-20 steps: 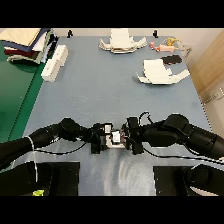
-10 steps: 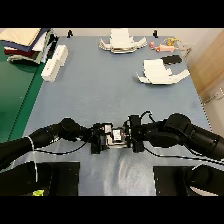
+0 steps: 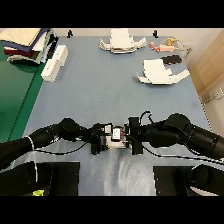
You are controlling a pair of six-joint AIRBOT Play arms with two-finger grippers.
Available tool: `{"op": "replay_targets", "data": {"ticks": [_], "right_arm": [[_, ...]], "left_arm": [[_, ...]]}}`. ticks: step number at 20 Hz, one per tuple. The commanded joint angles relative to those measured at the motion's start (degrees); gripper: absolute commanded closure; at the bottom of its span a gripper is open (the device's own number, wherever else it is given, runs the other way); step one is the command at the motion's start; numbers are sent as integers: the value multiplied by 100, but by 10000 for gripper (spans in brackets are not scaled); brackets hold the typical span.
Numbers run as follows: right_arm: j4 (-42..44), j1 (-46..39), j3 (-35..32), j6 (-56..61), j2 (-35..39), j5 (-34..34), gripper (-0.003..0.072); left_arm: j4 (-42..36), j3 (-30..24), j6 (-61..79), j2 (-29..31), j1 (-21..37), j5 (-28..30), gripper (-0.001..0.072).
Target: Fold the box.
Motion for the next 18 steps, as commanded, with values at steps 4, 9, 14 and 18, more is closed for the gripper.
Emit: {"op": "replay_targets", "data": {"ticks": [4,9,14,18], "right_arm": [[232,7,4,7,-101,-79,450],[258,7,-7,9,-109,-105,533],[417,7,-9,11,-245,-262,533],[426,7,-7,68,-243,-278,533]], "left_arm": [[-9,2,-7,-4,2,26,223],[-9,2,-7,-4,2,26,223],[-9,2,-7,-4,2,26,223],[-9,2,-7,-4,2,26,223]]}}
